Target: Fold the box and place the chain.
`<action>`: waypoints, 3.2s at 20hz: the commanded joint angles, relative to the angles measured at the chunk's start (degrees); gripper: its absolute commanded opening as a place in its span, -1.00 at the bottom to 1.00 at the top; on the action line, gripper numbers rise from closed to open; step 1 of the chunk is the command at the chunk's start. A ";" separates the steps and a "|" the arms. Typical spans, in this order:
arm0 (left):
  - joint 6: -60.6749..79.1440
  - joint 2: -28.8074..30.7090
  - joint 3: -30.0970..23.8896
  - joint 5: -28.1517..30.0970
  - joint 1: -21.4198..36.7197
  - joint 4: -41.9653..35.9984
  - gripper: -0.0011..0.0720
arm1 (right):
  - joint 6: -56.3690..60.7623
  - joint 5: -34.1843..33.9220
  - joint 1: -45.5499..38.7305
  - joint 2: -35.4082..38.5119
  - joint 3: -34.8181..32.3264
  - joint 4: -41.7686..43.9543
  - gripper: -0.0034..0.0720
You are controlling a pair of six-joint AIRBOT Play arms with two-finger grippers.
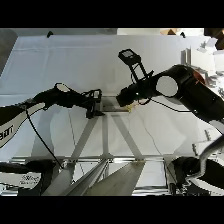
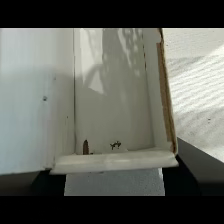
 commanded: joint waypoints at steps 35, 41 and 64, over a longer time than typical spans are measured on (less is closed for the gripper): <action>0.02 0.02 -0.02 0.00 0.02 0.02 -0.40 | -33.46 0.57 -2.82 4.74 -4.83 6.29 -0.28; 0.02 0.02 -0.02 0.00 0.02 0.02 -0.40 | -47.17 -0.87 -15.30 8.02 -18.80 11.30 -0.28; 0.02 0.02 -0.02 0.00 0.02 0.02 -0.40 | -102.44 -7.19 -23.89 -13.92 -19.47 42.97 -0.36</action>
